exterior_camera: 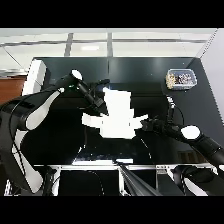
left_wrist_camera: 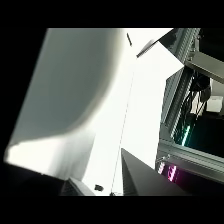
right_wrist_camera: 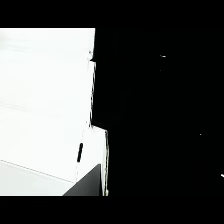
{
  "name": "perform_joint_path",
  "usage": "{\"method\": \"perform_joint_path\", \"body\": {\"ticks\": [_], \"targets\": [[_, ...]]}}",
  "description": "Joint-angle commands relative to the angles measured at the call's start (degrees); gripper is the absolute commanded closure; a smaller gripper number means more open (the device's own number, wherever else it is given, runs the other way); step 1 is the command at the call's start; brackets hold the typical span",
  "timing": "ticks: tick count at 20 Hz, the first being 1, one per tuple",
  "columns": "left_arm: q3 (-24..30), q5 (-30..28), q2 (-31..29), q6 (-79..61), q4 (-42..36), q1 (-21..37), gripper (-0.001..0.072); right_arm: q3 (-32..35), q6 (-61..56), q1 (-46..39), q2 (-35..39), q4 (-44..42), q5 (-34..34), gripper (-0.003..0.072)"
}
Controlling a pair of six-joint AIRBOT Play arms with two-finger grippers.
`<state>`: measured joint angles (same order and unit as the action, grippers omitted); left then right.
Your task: Fold the box and place the chain.
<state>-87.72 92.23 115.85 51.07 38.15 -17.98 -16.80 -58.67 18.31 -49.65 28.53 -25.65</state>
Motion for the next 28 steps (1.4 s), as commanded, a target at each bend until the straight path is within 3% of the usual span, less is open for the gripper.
{"method": "perform_joint_path", "body": {"ticks": [1,5,7,9,10,11,12,15,18,21,23,25,28], "targets": [[-1.0,1.0,0.4,1.0,0.1,0.2,0.0488,0.0,0.0,0.0,0.0,0.1,-0.1,0.0669],[-1.0,2.0,0.4,1.0,-0.1,1.1,0.0491,0.0,0.0,0.0,0.0,0.1,-0.5,0.0669],[-1.0,2.0,0.4,0.8,-0.3,1.7,0.0682,0.0,0.1,0.0,0.0,0.7,-1.0,0.0669],[-1.0,1.9,0.4,0.8,-1.0,2.4,0.0684,-0.1,0.2,0.0,0.0,1.9,-1.0,0.0646],[-1.0,1.6,0.2,0.8,-1.4,2.6,0.0685,-0.2,0.2,0.0,0.0,2.1,-0.9,0.0427],[-1.0,1.4,-0.2,0.8,-1.2,2.7,0.0686,-0.7,0.2,-0.3,0.1,3.4,-1.3,0.0092],[-0.9,1.3,-0.9,0.8,-1.0,2.7,0.0687,-2.0,0.2,-0.9,0.1,6.3,-3.3,-0.0024],[4.6,-2.8,-7.3,-2.3,-1.2,2.6,0.0688,-9.4,0.2,-4.6,0.1,19.5,-14.3,-0.0024],[24.7,-18.2,-22.3,-22.7,-10.2,2.2,0.0687,-16.8,0.6,-7.8,0.1,30.1,-21.6,-0.0024],[41.9,-29.6,-34.8,-51.1,-23.1,0.8,0.0683,-18.3,11.0,-7.3,0.1,29.8,-20.8,-0.0024],[45.6,-30.2,-37.0,-67.5,-21.8,-0.7,0.0683,-18.2,17.0,-5.5,0.1,30.0,-20.8,-0.0024],[45.4,-32.2,-36.2,-70.4,-16.7,-2.8,0.0684,-18.2,20.5,-3.7,0.1,30.0,-20.9,-0.0024],[45.4,-42.1,-35.7,-70.4,-8.6,-6.8,0.0684,-18.2,25.6,-1.0,0.1,30.1,-20.9,-0.0023]]}}
